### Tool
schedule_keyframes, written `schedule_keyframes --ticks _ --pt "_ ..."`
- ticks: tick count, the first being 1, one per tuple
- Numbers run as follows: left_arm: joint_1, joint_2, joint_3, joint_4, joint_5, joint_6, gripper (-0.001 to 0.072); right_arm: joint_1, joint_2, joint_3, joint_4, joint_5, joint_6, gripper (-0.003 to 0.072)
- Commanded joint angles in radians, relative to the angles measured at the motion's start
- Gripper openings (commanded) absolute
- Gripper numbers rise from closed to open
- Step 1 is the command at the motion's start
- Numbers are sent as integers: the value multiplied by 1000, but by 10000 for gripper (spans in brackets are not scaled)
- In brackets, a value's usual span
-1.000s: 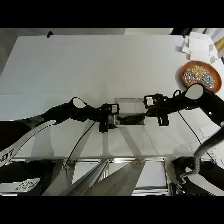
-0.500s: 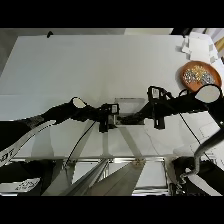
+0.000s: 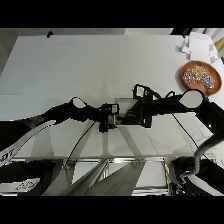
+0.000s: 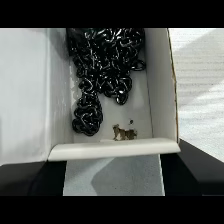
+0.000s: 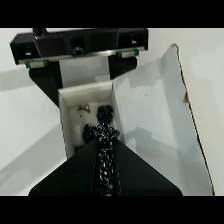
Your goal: Fold the box and place the chain.
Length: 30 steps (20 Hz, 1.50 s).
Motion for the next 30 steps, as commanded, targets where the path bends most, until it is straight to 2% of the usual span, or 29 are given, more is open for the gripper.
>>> schedule_keyframes --ticks 1,2,3,4,7,8,10,14,18,23,27,30 --pt "0 1 0 0 0 0 273 8 -7 0 -89 16 55 75" --pt "0 1 0 0 0 0 273 8 -7 0 -102 18 55 208" --pt "0 1 0 0 0 0 273 8 -7 0 -106 17 54 309" --pt "0 1 0 0 0 0 273 8 -7 0 -109 17 54 328" --pt "0 1 0 0 0 0 273 0 -1 0 -165 18 108 298" --pt "0 1 0 0 0 0 273 -18 2 0 -179 23 151 252" --pt "0 1 0 0 0 0 273 -89 14 0 -174 75 154 223" --pt "0 1 0 0 0 0 273 -279 27 0 -186 237 86 219" --pt "0 1 0 0 0 0 273 -393 18 0 -211 248 -48 218" --pt "0 1 0 0 0 0 273 -385 -93 0 -206 248 -225 231" --pt "0 1 0 0 0 0 273 -300 -156 0 -206 223 -343 241" --pt "0 1 0 0 0 0 273 -245 -172 0 -206 169 -354 240"
